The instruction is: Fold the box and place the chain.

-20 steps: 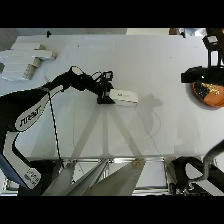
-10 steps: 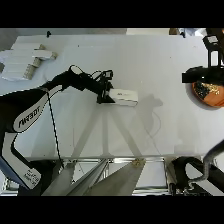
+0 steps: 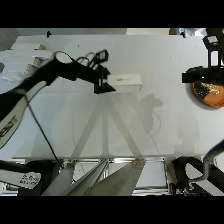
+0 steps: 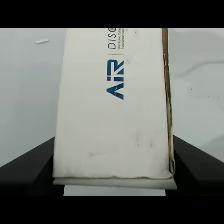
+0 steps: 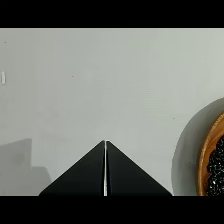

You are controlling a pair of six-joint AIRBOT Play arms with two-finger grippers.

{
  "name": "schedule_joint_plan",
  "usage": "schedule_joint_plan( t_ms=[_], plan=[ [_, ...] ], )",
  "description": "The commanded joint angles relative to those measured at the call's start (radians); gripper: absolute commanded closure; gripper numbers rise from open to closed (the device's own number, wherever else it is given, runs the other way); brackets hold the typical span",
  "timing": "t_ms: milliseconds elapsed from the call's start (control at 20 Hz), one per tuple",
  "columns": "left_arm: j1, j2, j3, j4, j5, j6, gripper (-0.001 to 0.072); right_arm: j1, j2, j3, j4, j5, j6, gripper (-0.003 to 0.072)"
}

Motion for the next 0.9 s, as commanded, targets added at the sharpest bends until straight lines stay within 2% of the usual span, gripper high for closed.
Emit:
schedule_joint_plan(
  t_ms=[0, 150, 250, 350, 600, 850],
  plan=[
    [0.042, 0.163, 0.001, 0.001, 0.031, -0.084, 0.0356, -0.001, 0.001, 0.001, 0.000, 0.000, 0.000, 0.0673],
    [0.100, 0.274, 0.001, 0.013, 0.179, -0.157, 0.0356, -0.001, 0.001, 0.001, 0.000, 0.000, 0.000, 0.0673],
    [0.152, 0.318, 0.001, 0.070, 0.307, -0.229, 0.0356, -0.001, 0.001, 0.001, 0.000, 0.000, 0.000, 0.0673],
    [0.217, 0.336, 0.001, 0.127, 0.390, -0.305, 0.0356, -0.001, 0.001, 0.001, 0.000, 0.000, 0.000, 0.0673],
    [0.377, 0.331, 0.001, 0.385, 0.492, -0.620, 0.0356, -0.001, 0.001, 0.001, 0.000, 0.000, 0.000, 0.0673],
    [0.490, 0.301, -0.003, 0.643, 0.503, -1.001, 0.0356, -0.001, 0.001, 0.001, 0.000, 0.000, 0.000, 0.0673]
  ],
)
